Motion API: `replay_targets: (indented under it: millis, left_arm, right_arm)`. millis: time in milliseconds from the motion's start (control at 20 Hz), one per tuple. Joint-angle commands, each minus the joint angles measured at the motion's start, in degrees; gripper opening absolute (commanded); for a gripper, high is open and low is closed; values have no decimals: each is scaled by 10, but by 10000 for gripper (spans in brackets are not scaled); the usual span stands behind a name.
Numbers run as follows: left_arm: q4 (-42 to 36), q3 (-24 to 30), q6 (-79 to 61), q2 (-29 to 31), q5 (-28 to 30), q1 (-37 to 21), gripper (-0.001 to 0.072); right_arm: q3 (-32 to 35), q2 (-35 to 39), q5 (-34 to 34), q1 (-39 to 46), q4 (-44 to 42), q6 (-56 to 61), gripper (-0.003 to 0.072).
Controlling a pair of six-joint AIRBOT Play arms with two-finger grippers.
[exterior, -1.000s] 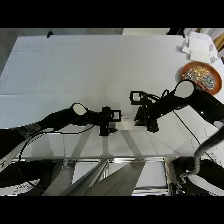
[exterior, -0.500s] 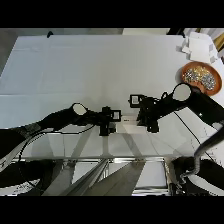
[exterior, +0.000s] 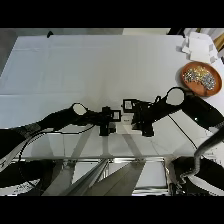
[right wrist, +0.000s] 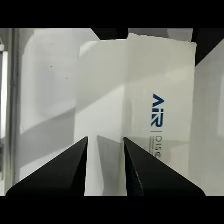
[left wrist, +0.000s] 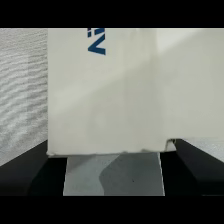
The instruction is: Fold the box and place the chain.
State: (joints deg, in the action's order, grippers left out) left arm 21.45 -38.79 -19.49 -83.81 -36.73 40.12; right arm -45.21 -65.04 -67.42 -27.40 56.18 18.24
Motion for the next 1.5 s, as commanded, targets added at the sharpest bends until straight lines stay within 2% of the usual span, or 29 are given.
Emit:
replay_targets:
  millis: [0, 300, 400, 500, 600, 700, 750, 850, 950, 1450]
  left_arm:
    - [0, 0, 0, 0, 0, 0, 274]
    - [0, 0, 0, 0, 0, 0, 274]
    - [0, 0, 0, 0, 0, 0, 274]
    - [0, 0, 0, 0, 0, 0, 274]
    - [0, 0, 0, 0, 0, 0, 274]
    - [0, 0, 0, 0, 0, 0, 274]
    - [0, 0, 0, 0, 0, 0, 274]
    - [0, 0, 0, 0, 0, 0, 274]
    - [0, 0, 0, 0, 0, 0, 274]
    - [0, 0, 0, 0, 0, 0, 274]
  right_arm:
    - [0, 0, 24, -12, 41, 28, 261]
    - [0, 0, 38, -12, 49, 28, 258]
    - [0, 0, 39, -12, 49, 28, 219]
    - [0, 0, 38, -12, 49, 28, 215]
    - [0, 0, 38, -12, 49, 28, 153]
    - [0, 0, 38, -12, 49, 28, 154]
    - [0, 0, 34, -12, 46, 28, 157]
    - [0, 0, 14, -12, 21, 28, 216]
    - [0, 0, -3, -12, -11, 27, 344]
    - [0, 0, 53, -12, 28, 27, 346]
